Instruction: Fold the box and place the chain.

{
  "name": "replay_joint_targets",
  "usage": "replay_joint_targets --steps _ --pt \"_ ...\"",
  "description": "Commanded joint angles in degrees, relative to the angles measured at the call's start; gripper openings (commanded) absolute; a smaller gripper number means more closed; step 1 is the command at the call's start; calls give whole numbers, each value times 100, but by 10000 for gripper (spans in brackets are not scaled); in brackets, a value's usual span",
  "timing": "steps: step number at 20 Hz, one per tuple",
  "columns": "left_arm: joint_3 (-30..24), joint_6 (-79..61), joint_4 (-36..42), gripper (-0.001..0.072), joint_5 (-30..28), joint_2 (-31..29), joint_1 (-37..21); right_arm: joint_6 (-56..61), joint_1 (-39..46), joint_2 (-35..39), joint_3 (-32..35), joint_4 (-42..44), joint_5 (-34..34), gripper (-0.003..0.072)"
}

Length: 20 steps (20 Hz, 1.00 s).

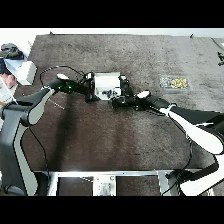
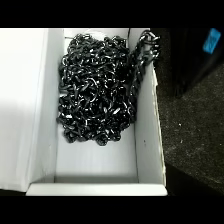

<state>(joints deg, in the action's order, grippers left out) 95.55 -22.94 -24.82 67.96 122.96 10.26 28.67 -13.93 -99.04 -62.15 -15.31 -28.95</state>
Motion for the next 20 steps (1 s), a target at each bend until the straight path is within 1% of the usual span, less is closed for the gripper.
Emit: replay_joint_targets --steps 1,9,15,20 --pt "4 0 0 340 -2 2 -2 111 -98 -24 -57 59 282 -7" --pt "2 -2 0 340 -2 2 -2 105 -101 -24 -72 212 289 -7" --pt "2 0 0 340 -2 2 -2 85 -125 22 -317 227 170 -7" --pt "2 -2 0 340 -2 2 -2 87 -122 466 -321 229 -46 -7"
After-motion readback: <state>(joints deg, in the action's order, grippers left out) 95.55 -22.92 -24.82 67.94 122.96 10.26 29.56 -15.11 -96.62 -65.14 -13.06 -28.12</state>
